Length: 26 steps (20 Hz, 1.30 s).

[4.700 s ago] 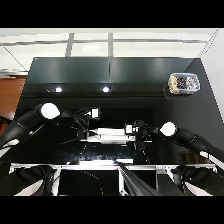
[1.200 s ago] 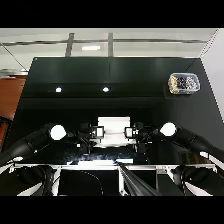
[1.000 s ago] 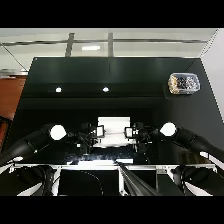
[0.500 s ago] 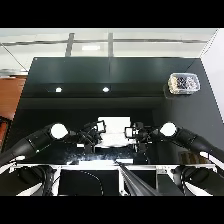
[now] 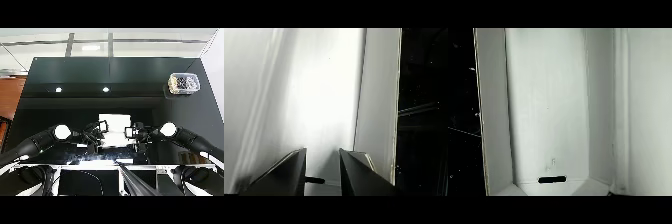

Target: Fold the box and place the chain.

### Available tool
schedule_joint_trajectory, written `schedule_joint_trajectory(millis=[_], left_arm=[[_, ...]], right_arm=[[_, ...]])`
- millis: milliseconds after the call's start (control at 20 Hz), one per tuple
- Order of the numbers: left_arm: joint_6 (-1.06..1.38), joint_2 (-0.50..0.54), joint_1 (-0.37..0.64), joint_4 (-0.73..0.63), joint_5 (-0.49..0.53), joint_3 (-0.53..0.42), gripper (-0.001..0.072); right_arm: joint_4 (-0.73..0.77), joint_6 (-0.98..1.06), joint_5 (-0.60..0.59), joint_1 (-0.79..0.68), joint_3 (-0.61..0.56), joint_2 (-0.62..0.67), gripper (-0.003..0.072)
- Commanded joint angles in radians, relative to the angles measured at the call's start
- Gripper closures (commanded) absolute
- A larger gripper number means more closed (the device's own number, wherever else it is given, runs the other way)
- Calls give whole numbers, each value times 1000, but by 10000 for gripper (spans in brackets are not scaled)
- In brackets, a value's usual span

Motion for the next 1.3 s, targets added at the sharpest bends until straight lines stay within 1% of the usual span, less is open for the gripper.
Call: schedule_joint_trajectory(millis=[0,100,150,200,250,300,350,400,450,550,650,750,800,900,950,1050,1150,1250], left_arm=[[0,-1,-2,8,7,0,428],[0,-1,-2,16,6,0,428],[0,-1,-2,17,0,0,448],[0,-1,-2,17,-9,1,616],[0,-1,-2,16,-10,1,606],[0,-1,-2,16,-9,1,424],[0,-1,-2,17,-10,1,376],[-2,-1,-2,16,-10,1,412],[-1,0,-2,18,-17,4,682],[-28,15,16,39,-42,20,685],[-129,72,64,113,-56,23,685],[-264,158,154,245,-143,23,685],[-369,206,217,323,-192,23,685],[-612,283,362,441,-249,23,684],[-746,314,448,464,-277,23,683],[-874,338,600,459,-349,23,683],[-948,332,699,459,-397,9,684],[-1074,320,762,459,-404,-35,683]], right_arm=[[0,0,0,1,0,0,485],[0,0,0,1,0,0,485],[0,0,0,1,0,0,486],[0,0,0,1,0,0,485],[0,0,0,1,0,0,486],[0,0,0,1,0,0,485],[0,0,0,1,0,0,486],[0,0,0,1,0,0,485],[0,0,0,1,0,0,485],[0,0,0,1,0,0,485],[1,0,0,1,0,0,485],[0,0,0,1,0,0,485],[1,0,0,1,0,0,486],[2,10,-11,1,0,0,486],[6,22,-27,1,0,0,486],[7,27,-34,1,0,0,486],[7,27,-34,1,0,0,486],[7,27,-34,1,0,0,486]])
